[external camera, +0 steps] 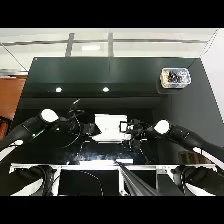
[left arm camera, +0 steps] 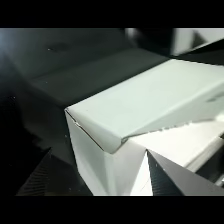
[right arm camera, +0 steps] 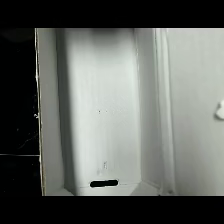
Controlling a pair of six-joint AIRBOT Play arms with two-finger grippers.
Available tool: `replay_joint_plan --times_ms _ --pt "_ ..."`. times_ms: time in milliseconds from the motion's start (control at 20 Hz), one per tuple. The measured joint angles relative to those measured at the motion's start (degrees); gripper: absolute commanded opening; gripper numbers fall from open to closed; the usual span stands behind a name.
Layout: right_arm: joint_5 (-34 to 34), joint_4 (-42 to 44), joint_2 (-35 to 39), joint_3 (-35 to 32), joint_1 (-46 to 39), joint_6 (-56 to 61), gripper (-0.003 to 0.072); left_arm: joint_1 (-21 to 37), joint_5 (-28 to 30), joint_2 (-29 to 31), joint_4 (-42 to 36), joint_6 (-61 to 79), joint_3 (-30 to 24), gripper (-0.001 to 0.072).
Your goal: Fold the box and place the chain.
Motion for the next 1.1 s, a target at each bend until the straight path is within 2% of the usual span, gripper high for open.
replay_joint_plan --times_ms 200,550,600,800,1100 --pt "0.00 0.02 0.02 0.00 0.00 0.00 0.0491 -5.07 1.03 0.00 12.00 -13.53 3.91 0.0668" --pt "0.00 0.02 0.02 0.00 0.00 0.02 0.0491 -14.58 -2.62 -0.04 33.09 -38.23 10.62 0.0662" --pt "0.00 0.02 0.00 0.00 0.00 0.02 0.0491 -15.78 -3.34 -0.13 35.32 -41.29 11.43 0.0577" --pt "0.00 0.02 0.02 0.00 0.00 0.02 0.0491 -19.63 -6.88 -1.95 39.93 -48.54 14.49 0.0500" --pt "0.00 0.02 0.00 0.00 0.00 0.02 0.0491 -22.84 -8.92 -7.23 42.12 -53.48 17.14 0.0492"
